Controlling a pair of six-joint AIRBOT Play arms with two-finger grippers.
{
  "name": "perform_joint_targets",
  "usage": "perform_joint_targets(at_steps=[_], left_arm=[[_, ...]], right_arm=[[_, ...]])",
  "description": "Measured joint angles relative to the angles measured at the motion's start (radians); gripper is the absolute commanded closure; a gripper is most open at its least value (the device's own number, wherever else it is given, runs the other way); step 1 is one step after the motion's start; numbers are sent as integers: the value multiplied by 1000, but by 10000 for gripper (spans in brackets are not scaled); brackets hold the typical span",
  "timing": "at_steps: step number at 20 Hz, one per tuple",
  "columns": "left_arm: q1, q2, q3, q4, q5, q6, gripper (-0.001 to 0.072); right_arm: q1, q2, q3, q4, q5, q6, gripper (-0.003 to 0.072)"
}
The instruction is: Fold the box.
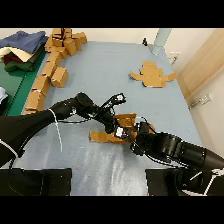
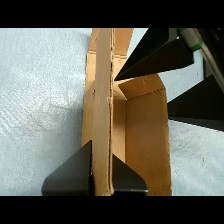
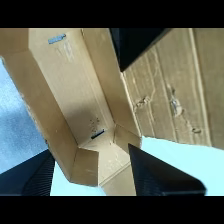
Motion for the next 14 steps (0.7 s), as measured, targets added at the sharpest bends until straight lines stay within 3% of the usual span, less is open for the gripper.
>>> perform_joint_targets(at_steps=[8,11,14], left_arm=[[0,0,0,0,0,0,696],[0,0,0,0,0,0,696],[0,0,0,0,0,0,696]], right_arm=[[-27,33,0,-10,-3,-17,-28],[-109,65,0,72,28,-175,-28],[-258,70,0,286,51,-467,-28]])
